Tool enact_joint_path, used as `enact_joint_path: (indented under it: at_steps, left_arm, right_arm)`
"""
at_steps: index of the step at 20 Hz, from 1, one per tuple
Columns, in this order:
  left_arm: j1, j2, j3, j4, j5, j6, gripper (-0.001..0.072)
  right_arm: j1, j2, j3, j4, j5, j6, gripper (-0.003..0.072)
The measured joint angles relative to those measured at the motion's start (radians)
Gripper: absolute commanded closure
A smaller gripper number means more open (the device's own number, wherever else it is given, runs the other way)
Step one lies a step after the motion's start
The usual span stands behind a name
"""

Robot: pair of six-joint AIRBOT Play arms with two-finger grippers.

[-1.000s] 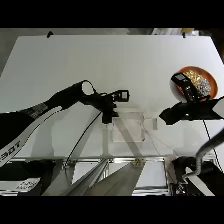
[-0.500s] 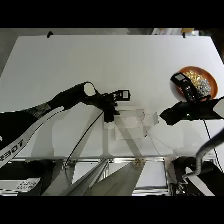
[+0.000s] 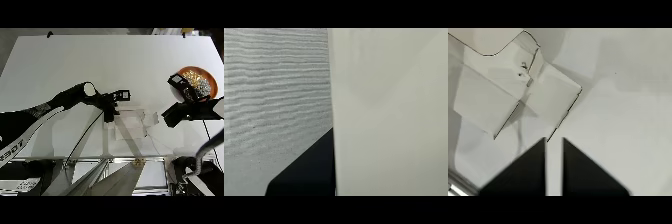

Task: Fold the box and place the chain.

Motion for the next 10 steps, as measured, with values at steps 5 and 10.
enact_joint_path:
  at_steps: [5,10]
  left_arm:
    - [0.0,0.0,0.0,0.002,-0.003,0.0,0.0698]
    - [0.0,0.0,0.0,0.003,-0.003,0.0,0.0698]
  right_arm:
    - [0.102,0.0,-0.049,0.101,0.009,-0.189,0.067]
    - [0.319,0.0,-0.171,0.08,-0.069,-0.346,0.0627]
